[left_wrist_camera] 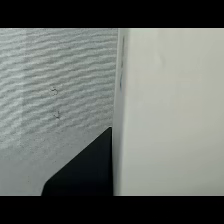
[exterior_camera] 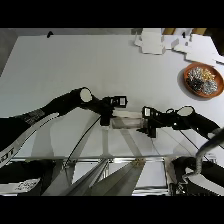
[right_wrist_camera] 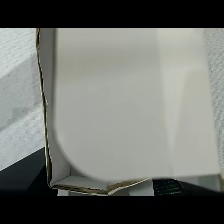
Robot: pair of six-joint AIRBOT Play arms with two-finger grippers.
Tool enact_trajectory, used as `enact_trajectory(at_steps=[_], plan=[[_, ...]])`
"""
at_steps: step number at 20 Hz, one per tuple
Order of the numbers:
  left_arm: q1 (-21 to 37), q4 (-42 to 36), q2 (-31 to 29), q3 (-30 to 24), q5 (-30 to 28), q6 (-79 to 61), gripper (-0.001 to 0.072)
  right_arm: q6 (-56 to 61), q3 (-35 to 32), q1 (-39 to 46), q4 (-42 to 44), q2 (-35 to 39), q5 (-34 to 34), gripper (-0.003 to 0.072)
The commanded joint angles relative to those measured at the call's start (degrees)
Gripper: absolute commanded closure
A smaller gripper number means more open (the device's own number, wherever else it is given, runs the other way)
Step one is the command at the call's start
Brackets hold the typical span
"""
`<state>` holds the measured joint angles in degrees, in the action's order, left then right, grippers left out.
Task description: Fold the box and place the chain.
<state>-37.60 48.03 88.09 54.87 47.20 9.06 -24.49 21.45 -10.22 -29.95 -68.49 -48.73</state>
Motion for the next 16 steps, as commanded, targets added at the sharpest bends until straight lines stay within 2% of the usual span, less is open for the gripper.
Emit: enact_trajectory(at_steps=[1, 13, 14, 15, 16], plan=[[0.0, 0.0, 0.0, 0.0, 0.0, 0.0, 0.0698, 0.0, 0.0, 0.0, 0.0, 0.0, 0.0, 0.0288], [0.0, 0.0, 0.0, 0.0, 0.0, 0.0, 0.0696, 0.0, 0.0, 0.0, 0.0, 0.0, 0.0, 0.0288], [0.0, 0.1, -0.1, 0.0, 0.0, 0.0, 0.0667, 0.0, 0.0, 0.0, 0.0, 0.0, 0.0, 0.0288], [0.1, 0.3, -0.2, 0.0, 0.2, 0.0, 0.0572, 0.0, 0.0, 0.0, 0.0, 0.0, 0.0, 0.0288], [0.2, 0.9, -0.6, 0.0, 0.5, 0.0, 0.0415, 0.0, 0.0, 0.0, 0.0, 0.0, 0.0, 0.0288]])
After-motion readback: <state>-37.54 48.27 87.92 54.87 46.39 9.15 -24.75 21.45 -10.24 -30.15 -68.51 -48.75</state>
